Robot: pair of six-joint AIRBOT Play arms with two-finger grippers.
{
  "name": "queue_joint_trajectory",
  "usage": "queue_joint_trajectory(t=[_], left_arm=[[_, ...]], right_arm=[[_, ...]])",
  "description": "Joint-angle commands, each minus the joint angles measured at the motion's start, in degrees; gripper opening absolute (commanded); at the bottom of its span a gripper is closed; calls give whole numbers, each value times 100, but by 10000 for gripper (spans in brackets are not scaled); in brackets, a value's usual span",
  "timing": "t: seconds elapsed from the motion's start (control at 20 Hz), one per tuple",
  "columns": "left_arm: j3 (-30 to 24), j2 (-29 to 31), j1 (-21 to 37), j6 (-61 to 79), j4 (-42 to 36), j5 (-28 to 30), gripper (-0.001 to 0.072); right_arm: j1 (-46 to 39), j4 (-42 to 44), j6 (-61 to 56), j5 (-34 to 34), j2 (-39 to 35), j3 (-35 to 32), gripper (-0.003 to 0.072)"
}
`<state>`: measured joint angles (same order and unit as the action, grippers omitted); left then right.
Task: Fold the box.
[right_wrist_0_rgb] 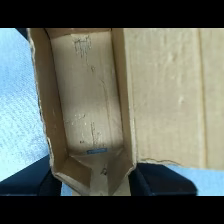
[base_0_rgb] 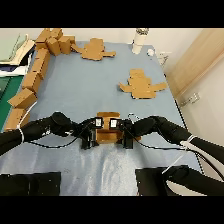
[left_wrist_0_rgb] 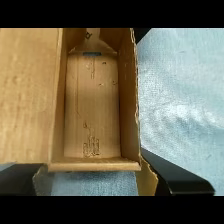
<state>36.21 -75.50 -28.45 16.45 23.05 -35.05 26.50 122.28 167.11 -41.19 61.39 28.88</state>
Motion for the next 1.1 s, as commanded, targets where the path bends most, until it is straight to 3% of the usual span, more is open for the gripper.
queue_joint_trajectory(t=[0.0, 0.1, 0.15, 0.2, 1.05], left_arm=[[26, -24, -15, -4, -9, -31, 690], [26, -24, -15, -4, -7, -35, 682], [28, -24, -15, 0, 0, -50, 533], [26, -24, -15, 11, 17, -76, 463], [26, -24, -15, 20, 15, -151, 467]], right_arm=[[2, 2, 0, 0, -2, 2, 530], [2, 2, 0, 0, -2, 2, 530], [2, 2, -2, 2, -2, 2, 530], [2, 2, 0, 2, -2, 2, 530], [2, 2, 0, 0, -2, 2, 530]])
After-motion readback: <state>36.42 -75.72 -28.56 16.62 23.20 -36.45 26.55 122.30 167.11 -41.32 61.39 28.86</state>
